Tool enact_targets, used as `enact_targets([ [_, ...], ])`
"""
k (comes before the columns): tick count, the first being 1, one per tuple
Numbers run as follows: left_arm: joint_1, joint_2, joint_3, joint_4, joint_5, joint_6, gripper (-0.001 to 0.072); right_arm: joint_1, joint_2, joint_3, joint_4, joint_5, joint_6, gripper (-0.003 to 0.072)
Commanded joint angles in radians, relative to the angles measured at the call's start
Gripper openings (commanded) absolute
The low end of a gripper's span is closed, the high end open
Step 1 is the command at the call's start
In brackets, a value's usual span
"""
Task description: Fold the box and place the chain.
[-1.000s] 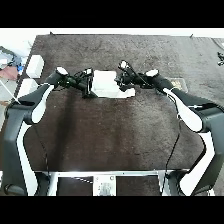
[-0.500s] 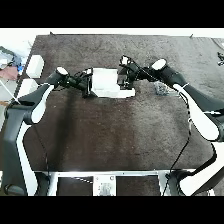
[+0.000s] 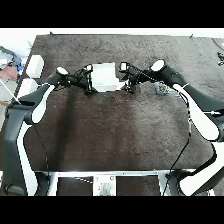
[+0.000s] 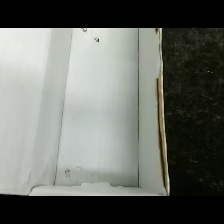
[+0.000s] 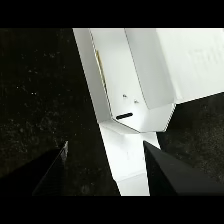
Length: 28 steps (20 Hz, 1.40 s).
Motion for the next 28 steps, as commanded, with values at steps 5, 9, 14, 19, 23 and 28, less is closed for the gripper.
enact_targets([
  [5,0.0,0.001,0.001,-0.013,-0.043,-0.001,0.0072,0.001,-0.007,0.0,-0.014,-0.049,0.003,0.0559],
  [9,-0.005,0.0,0.001,-0.014,-0.221,0.075,0.0073,0.0,-0.007,0.0,-0.014,-0.047,0.003,0.056],
  [14,-0.007,0.0,0.001,-0.024,-0.27,0.177,0.0073,0.001,-0.009,-0.008,-0.01,-0.006,0.004,0.072],
  [19,-0.007,0.0,0.001,-0.03,-0.22,0.156,0.0073,0.001,-0.037,-0.013,-0.008,0.073,0.005,0.072],
  [23,-0.007,0.0,0.001,-0.03,-0.167,0.156,0.0072,-0.001,-0.031,-0.012,-0.014,0.092,0.025,0.072],
  [28,-0.007,0.0,0.001,-0.03,-0.143,0.129,0.0073,0.003,-0.051,-0.012,0.01,0.053,0.027,0.072],
])
